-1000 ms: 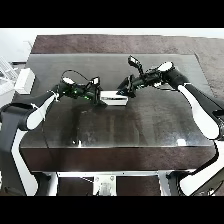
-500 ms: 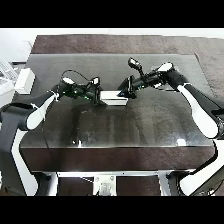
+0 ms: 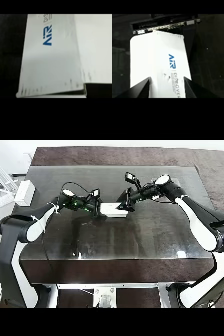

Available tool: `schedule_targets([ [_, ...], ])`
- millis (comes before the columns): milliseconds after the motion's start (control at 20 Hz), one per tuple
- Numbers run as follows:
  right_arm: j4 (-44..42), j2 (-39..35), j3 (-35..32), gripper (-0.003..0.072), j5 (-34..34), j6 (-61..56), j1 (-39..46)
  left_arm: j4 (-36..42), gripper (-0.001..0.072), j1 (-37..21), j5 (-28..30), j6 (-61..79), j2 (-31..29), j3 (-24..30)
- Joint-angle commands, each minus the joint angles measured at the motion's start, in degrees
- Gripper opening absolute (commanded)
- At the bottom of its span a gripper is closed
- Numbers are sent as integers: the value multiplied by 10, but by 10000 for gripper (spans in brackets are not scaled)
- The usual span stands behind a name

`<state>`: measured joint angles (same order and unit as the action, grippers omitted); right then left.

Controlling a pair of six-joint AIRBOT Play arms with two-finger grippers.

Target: Fold the box and place the chain.

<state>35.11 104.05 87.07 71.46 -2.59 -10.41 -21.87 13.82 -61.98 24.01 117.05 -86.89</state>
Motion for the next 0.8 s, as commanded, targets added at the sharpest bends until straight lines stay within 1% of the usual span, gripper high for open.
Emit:
schedule_targets([
  [0,7,0,10,408,43,20,-6,0,472,0,0,0,0,0],
  [100,16,0,15,403,44,20,-3,0,472,0,0,0,0,0],
  [150,20,0,15,354,43,23,-2,0,472,0,0,0,0,0],
  [250,28,2,15,315,39,31,-2,0,472,0,0,0,0,0],
  [300,31,2,15,266,32,33,-2,0,472,0,0,0,0,0],
  [400,31,2,15,262,15,33,-2,0,471,0,0,0,0,0],
  [500,31,2,15,280,14,33,-2,0,472,0,0,0,0,0],
  [550,35,2,15,268,14,33,-2,0,472,0,0,0,0,0],
  [750,57,2,15,285,14,32,-3,0,472,0,0,0,0,0],
])
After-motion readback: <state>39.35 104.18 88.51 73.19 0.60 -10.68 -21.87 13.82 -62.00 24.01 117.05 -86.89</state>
